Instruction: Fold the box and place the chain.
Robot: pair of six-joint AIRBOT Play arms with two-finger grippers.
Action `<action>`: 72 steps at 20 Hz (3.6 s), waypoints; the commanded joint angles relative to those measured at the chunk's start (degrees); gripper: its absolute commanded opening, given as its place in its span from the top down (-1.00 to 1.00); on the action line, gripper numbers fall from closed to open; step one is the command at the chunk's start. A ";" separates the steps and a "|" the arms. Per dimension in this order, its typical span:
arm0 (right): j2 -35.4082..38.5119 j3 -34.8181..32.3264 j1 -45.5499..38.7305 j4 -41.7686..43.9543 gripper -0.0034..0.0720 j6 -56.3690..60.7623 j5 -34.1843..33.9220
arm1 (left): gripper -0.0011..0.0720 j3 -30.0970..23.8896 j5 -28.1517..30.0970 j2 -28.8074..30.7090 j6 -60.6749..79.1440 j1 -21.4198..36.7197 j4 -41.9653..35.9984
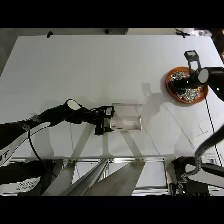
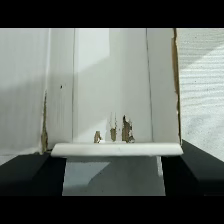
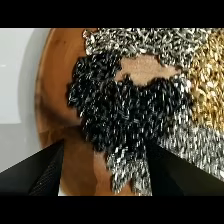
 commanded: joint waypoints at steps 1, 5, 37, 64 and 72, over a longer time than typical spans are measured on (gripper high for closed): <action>-8.02 4.50 -0.85 0.11 -0.56 -1.75 -0.59 | -0.05 0.02 0.00 0.04 0.02 0.02 0.00; -11.45 4.72 -0.87 0.11 -0.66 -1.73 1.57 | -0.05 0.02 0.00 0.04 0.02 0.02 0.00; 34.80 4.57 6.10 20.24 0.88 -5.70 36.46 | -0.05 0.02 0.00 0.04 0.02 0.02 0.00; 14.64 -15.98 46.38 29.14 0.88 13.60 -3.74 | -0.05 0.02 0.00 0.04 0.02 0.02 0.00; 10.12 -15.98 48.61 29.94 0.88 13.60 -6.03 | -0.05 0.02 0.00 0.04 0.00 0.02 0.00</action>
